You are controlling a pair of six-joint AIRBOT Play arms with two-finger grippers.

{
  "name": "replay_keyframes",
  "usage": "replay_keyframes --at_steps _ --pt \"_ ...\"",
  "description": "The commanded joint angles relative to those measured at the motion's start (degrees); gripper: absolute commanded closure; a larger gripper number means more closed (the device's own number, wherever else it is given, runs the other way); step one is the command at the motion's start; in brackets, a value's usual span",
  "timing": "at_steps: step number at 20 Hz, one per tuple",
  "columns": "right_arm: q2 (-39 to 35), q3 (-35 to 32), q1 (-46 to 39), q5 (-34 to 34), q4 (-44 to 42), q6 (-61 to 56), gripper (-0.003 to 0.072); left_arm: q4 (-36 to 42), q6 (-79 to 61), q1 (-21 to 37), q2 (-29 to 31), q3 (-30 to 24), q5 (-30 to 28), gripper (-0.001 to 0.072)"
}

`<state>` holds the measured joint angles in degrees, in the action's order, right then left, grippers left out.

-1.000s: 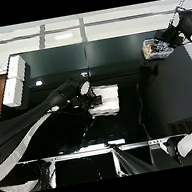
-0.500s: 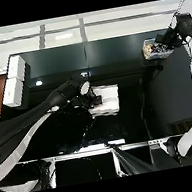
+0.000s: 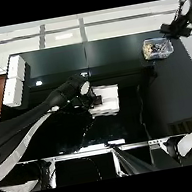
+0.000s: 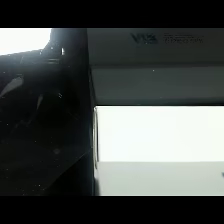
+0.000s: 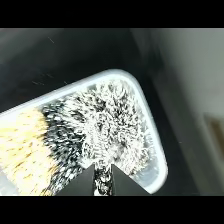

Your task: Fold the box and place the chain.

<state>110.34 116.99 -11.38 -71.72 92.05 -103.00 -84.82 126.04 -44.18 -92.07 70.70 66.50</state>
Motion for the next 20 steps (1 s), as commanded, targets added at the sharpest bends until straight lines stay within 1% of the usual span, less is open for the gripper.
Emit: replay_keyframes --at_steps 1,5,9,10,13,17,20 --pt "-8.22 0.24 0.0 -0.26 -0.13 5.6 0.0676 -0.02 -0.02 0.07 -0.02 0.04 -0.02 0.068" --pt "-18.32 0.24 0.39 0.2 -0.68 8.35 0.0677 -0.02 0.0 0.07 -0.02 0.04 -0.02 0.068" --pt "-29.18 0.26 1.33 3.48 -7.13 11.23 0.0678 -0.02 0.0 0.07 -0.02 0.04 -0.02 0.068" --pt "-31.65 0.26 1.7 3.72 -8.33 11.37 0.0679 0.0 0.0 0.07 -0.02 0.04 -0.02 0.068" --pt "-38.49 0.26 2.95 2.73 -16.41 13.6 0.0678 -0.02 0.0 0.07 -0.02 0.04 -0.02 0.068" --pt "-44.92 0.24 6.78 -1.86 -20.81 14.38 0.0678 -0.02 -0.02 0.07 -0.02 0.04 -0.02 0.068" --pt "-46.71 0.24 9.05 -2.93 -25.99 14.58 0.0678 -0.02 -0.02 0.07 -0.02 0.04 -0.02 0.068"
